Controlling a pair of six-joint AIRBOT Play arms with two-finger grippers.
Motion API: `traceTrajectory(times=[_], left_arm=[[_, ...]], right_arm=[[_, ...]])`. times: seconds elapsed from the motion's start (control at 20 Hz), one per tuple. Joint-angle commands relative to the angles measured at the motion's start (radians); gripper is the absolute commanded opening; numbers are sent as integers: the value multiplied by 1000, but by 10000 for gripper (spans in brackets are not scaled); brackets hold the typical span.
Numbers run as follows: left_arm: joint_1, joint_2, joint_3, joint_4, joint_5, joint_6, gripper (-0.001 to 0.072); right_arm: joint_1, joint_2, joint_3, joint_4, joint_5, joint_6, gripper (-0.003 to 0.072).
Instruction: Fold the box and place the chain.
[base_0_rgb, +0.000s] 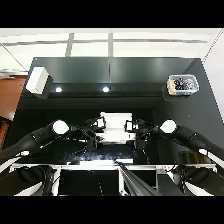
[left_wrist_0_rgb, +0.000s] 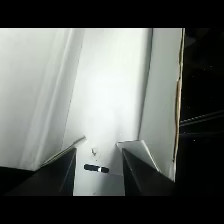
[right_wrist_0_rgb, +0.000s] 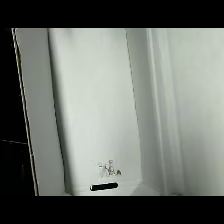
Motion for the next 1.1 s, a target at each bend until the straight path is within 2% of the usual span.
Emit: traceTrajectory(times=[0.0, 0.2, 0.25, 0.3, 0.35, 0.4, 0.55, 0.7, 0.9, 1.05], left_arm=[[0, -1, 1, 1, -9, 0, 421], [0, 0, 1, 1, -24, -2, 424], [2, 3, 1, 3, -24, -2, 388], [7, 12, 1, 16, -25, -11, 257], [13, 26, 1, 40, -29, -13, 88], [23, 45, 1, 66, -43, -14, 28], [84, 130, 1, 162, -77, -164, 28], [182, 226, 1, 273, -157, -316, 28], [403, 281, 1, 364, -254, -703, 28], [574, 273, 0, 387, -425, -824, 28]], right_arm=[[0, -1, 0, 0, -1, 0, 390], [0, -1, 0, 0, -11, 0, 390], [0, -1, 0, 0, -11, 0, 390], [0, -1, 0, 0, -11, 0, 390], [0, -1, 0, 0, -11, 0, 390], [0, -1, 0, 0, -11, 0, 390], [0, -1, 0, 0, -11, 0, 390], [0, -1, 0, 0, -11, 0, 390], [0, -1, 0, 0, -10, 0, 390], [0, -1, 0, 0, -10, 0, 390]])
